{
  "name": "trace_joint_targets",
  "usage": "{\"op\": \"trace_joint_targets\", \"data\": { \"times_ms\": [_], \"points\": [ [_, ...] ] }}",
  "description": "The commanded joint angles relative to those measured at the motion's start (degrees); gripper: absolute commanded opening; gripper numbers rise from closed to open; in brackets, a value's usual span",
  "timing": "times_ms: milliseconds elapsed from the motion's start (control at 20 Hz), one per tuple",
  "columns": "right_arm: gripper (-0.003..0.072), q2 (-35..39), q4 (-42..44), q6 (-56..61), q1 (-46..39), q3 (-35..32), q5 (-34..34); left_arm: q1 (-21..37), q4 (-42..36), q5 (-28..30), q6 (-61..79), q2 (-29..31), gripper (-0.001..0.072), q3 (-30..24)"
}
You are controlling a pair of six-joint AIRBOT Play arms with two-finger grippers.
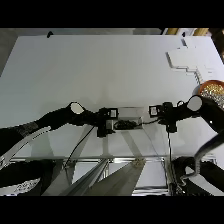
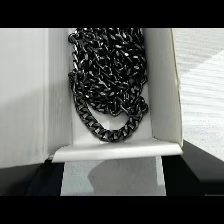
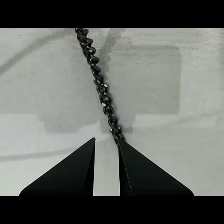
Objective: Fold the box and place the chain.
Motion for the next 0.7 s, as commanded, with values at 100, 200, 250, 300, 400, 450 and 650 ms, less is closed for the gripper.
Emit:
{"op": "trace_joint_targets", "data": {
  "times_ms": [100, 200, 250, 300, 400, 450, 650],
  "points": [
    [0.0168, -2.05, 3.26, -0.5, -0.13, 0.0, -3.37, 0.0, 0.0, -0.31, 0.0, 0.04, 0.0334, -0.02],
    [0.0168, -2.05, 3.39, -2.36, -0.13, 0.0, -3.08, 0.0, 0.0, -0.31, 0.0, 0.04, 0.0334, -0.02],
    [0.0167, -2.1, 3.3, -2.71, -0.13, 0.0, -2.97, 0.0, 0.0, -0.31, 0.0, 0.04, 0.0334, -0.02],
    [0.0165, -2.25, 3.21, -2.71, -0.13, 0.0, -2.84, 0.0, 0.0, -0.33, 0.0, 0.04, 0.0334, -0.02],
    [0.0151, -3.02, 3.19, -2.73, -0.13, -0.02, -2.36, 0.0, 0.0, -0.31, 0.0, 0.04, 0.0334, -0.02],
    [0.0151, -3.65, 3.15, -2.73, -0.13, -0.02, -2.1, 0.0, 0.0, -0.33, 0.0, 0.04, 0.0334, -0.02],
    [0.0149, -5.75, 3.17, -2.75, -0.13, 0.0, -2.03, 0.0, 0.0, -0.31, 0.0, 0.04, 0.0334, -0.02]
  ]
}}
